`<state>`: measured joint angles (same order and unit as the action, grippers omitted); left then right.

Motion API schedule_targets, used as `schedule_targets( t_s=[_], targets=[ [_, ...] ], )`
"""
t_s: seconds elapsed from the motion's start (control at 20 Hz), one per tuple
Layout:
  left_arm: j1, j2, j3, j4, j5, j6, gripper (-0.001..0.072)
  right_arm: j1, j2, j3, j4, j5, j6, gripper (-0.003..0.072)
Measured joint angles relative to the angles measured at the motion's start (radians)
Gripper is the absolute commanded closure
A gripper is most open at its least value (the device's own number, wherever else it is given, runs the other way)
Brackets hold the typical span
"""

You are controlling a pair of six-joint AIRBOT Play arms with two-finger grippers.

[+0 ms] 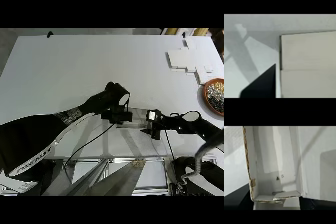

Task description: Fold the box and place the chain.

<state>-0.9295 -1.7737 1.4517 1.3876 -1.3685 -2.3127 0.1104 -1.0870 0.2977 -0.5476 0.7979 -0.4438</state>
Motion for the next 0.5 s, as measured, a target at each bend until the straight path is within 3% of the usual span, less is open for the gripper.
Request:
schedule_targets(
  t_s=[0.15,0.2,0.35,0.5],
  targets=[
    [0.002,0.001,-0.004,-0.012,0.002,0.011,0.0694,0.0,0.0,0.0,-0.001,0.001,-0.002,0.0292],
    [0.002,0.001,-0.005,-0.017,0.003,0.014,0.0653,0.0,0.0,0.0,-0.002,0.001,-0.002,0.0292],
    [0.002,0.012,-0.006,-0.028,-0.001,0.038,0.0424,0.0,0.0,0.0,-0.003,0.0,-0.003,0.0292],
    [0.013,0.049,-0.006,-0.03,-0.003,0.151,0.0422,0.0,0.0,0.0,-0.002,-0.001,-0.003,0.0292]
  ],
)
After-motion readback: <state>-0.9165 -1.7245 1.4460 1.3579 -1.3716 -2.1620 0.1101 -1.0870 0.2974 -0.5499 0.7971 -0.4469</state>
